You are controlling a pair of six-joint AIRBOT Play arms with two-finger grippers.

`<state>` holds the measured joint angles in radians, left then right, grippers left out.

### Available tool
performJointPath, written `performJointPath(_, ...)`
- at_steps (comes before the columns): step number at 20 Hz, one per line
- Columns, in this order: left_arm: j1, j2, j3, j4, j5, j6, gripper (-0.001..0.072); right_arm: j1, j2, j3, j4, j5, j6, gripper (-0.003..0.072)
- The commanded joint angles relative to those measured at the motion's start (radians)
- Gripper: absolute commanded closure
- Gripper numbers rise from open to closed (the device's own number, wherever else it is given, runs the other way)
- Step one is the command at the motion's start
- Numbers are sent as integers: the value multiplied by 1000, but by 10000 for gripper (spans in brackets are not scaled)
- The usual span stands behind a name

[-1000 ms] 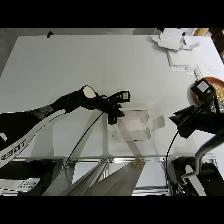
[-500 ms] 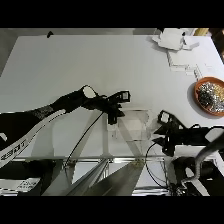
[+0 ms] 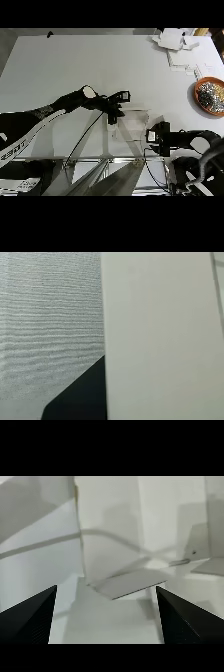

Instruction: Fold the box and place the chain.

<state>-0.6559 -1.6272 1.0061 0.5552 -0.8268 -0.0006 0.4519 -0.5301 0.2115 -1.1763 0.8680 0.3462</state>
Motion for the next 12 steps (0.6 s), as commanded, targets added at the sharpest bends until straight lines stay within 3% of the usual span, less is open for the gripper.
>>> performJointPath(1, 0, 0, 0, 0, 0, 0, 700, 75, -7, -51, -53, -232, -8, -5)
performJointPath(6, 0, -1, 0, 0, 0, 0, 700, 74, -53, -50, -76, -291, -17, -3)
performJointPath(12, 0, -1, 0, 0, 0, 0, 700, 35, -61, 23, 2, -238, -40, 0)
